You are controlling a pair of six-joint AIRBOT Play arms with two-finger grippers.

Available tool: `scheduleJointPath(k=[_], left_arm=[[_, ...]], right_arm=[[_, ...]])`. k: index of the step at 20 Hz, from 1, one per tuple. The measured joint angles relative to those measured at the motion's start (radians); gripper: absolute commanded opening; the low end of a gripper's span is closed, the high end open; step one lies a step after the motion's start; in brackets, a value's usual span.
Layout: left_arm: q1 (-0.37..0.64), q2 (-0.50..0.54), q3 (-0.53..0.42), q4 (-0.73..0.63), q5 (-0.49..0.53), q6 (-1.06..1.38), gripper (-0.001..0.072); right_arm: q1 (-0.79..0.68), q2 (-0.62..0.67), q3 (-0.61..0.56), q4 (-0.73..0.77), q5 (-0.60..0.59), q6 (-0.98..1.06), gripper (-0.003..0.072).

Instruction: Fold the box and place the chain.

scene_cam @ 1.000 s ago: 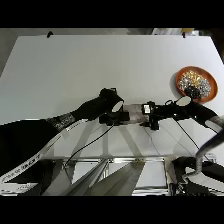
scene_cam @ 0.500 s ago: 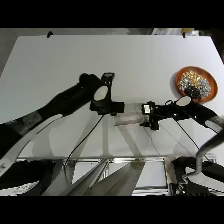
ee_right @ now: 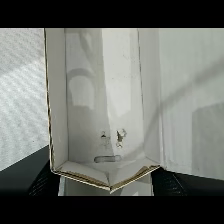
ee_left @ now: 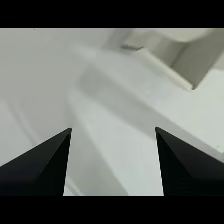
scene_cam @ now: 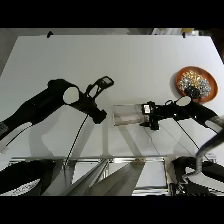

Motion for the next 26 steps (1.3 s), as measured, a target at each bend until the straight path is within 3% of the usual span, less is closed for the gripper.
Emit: scheduleJointPath(k=[2,4,5,11,18,26], left_arm=[[0.021,0.001,-0.09,-0.158,0.12,0.384,0.0577],[0.031,-0.017,-0.153,-0.281,0.202,0.696,0.0695],[0.034,-0.031,-0.174,-0.338,0.228,0.813,0.0695],[0.039,-0.131,-0.224,-0.599,0.261,1.261,0.0697],[0.04,-0.163,-0.231,-0.746,0.272,1.399,0.0698],[0.091,-0.129,-0.267,-0.744,0.264,1.375,0.0704]], right_arm=[[0.0,0.0,0.0,0.0,0.0,0.0,0.0394],[0.0,0.0,0.0,0.0,0.0,0.0,0.0394],[0.0,0.0,0.0,0.0,0.0,0.0,0.0394],[0.0,0.0,0.0,0.0,0.001,0.0,0.0394],[-0.001,0.001,0.0,-0.002,0.001,0.003,0.0394],[0.0,0.0,0.0,0.001,0.0,-0.003,0.0394]])
